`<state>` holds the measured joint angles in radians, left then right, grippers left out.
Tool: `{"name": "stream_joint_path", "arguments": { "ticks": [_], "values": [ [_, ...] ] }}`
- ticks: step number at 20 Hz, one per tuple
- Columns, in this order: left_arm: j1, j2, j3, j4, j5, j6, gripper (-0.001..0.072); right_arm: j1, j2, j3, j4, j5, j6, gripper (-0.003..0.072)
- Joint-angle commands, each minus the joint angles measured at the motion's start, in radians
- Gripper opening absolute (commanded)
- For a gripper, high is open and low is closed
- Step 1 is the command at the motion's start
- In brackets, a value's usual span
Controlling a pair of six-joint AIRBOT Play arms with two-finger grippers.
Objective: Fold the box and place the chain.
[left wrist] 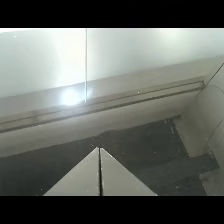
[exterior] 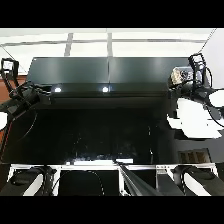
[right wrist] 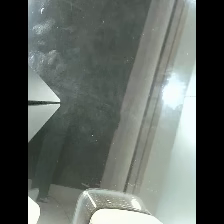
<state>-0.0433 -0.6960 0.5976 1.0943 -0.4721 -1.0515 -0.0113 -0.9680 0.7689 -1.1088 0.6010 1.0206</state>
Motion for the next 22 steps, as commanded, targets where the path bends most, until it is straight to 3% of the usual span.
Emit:
{"name": "stream_joint_path", "arguments": {
  "ticks": [1,12,15,16,18,19,20,22],
  "values": [
    [0.000,0.000,0.000,0.000,0.000,0.000,0.0028,0.001,0.000,0.000,0.000,0.000,0.000,0.0015],
    [0.000,0.000,0.000,0.000,0.000,0.000,0.0028,0.001,0.000,0.000,0.002,0.000,0.001,0.0015],
    [-0.001,-0.001,0.000,-0.017,0.003,-0.003,0.0028,0.001,0.000,0.000,0.188,0.010,0.001,0.0015],
    [-0.001,-0.001,0.000,-0.034,0.025,-0.003,0.0028,0.001,0.001,0.000,0.250,0.049,0.000,0.0016],
    [-0.001,-0.007,0.000,-0.035,0.141,-0.004,0.0028,0.001,0.001,0.000,0.238,0.131,0.000,0.0027],
    [-0.001,-0.007,0.000,-0.055,0.167,-0.007,0.0028,0.001,0.001,0.000,0.175,0.164,0.016,0.0331],
    [-0.002,-0.007,0.000,-0.080,0.183,-0.007,0.0028,0.001,0.001,0.000,0.101,0.190,0.054,0.0720],
    [-0.002,-0.007,0.000,-0.111,0.167,-0.007,0.0031,-0.015,0.001,0.000,-0.090,0.223,0.158,0.0720]
  ]
}}
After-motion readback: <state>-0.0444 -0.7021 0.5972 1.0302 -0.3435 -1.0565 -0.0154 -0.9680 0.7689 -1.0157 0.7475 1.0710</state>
